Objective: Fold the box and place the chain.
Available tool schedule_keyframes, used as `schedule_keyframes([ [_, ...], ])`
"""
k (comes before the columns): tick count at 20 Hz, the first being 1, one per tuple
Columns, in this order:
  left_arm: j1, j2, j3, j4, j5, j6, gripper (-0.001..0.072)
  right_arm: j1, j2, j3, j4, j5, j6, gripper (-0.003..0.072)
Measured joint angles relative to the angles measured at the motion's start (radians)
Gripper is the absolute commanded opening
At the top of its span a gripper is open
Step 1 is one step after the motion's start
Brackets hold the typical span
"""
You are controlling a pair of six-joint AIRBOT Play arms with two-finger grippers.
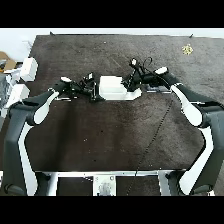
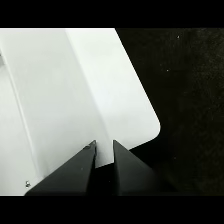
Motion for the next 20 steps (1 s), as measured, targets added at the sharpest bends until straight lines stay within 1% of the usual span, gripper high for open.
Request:
schedule_keyframes([
  [2, 0.000, 0.000, 0.000, 0.000, 0.001, 0.000, 0.0227, -0.003, -0.001, 0.034, -0.008, 0.043, 0.000, 0.0138],
  [5, 0.000, 0.000, 0.000, 0.000, 0.002, 0.000, 0.0227, -0.016, 0.010, 0.093, -0.004, 0.164, 0.061, 0.0138],
  [7, 0.000, 0.000, 0.000, 0.000, 0.002, 0.000, 0.0227, -0.039, 0.043, 0.114, -0.016, 0.220, 0.101, 0.0139],
  [8, 0.000, 0.000, 0.000, 0.000, 0.002, 0.000, 0.0227, -0.052, 0.066, 0.120, -0.027, 0.241, 0.120, 0.0158],
  [9, 0.000, 0.000, 0.000, 0.000, 0.002, 0.001, 0.0227, -0.064, 0.090, 0.125, -0.042, 0.270, 0.136, 0.0291],
  [10, 0.000, 0.000, 0.000, 0.000, 0.002, 0.000, 0.0227, -0.073, 0.113, 0.128, -0.061, 0.299, 0.147, 0.0408],
  [11, 0.000, 0.000, 0.000, -0.001, 0.002, 0.000, 0.0227, -0.079, 0.129, 0.130, -0.083, 0.329, 0.157, 0.0513],
  [12, 0.000, 0.000, 0.000, -0.001, 0.002, 0.000, 0.0227, -0.081, 0.140, 0.126, -0.121, 0.362, 0.164, 0.0603],
  [13, 0.000, 0.000, 0.000, -0.001, 0.002, 0.000, 0.0227, -0.080, 0.148, 0.114, -0.164, 0.381, 0.169, 0.0662],
  [14, 0.000, 0.000, 0.000, -0.001, 0.002, 0.000, 0.0227, -0.074, 0.154, 0.092, -0.216, 0.387, 0.172, 0.0686],
  [17, 0.000, 0.000, 0.000, -0.002, 0.002, 0.000, 0.0227, -0.047, 0.160, 0.013, -0.328, 0.318, 0.146, 0.0666],
  [18, 0.000, 0.000, 0.000, -0.002, 0.002, 0.001, 0.0227, -0.038, 0.158, -0.007, -0.352, 0.289, 0.118, 0.0550],
  [19, 0.000, 0.000, 0.000, -0.002, 0.002, 0.000, 0.0227, -0.028, 0.153, -0.021, -0.368, 0.268, 0.098, 0.0543],
  [20, 0.000, 0.000, 0.000, -0.002, 0.002, 0.000, 0.0227, -0.017, 0.145, -0.032, -0.381, 0.251, 0.080, 0.0515],
])
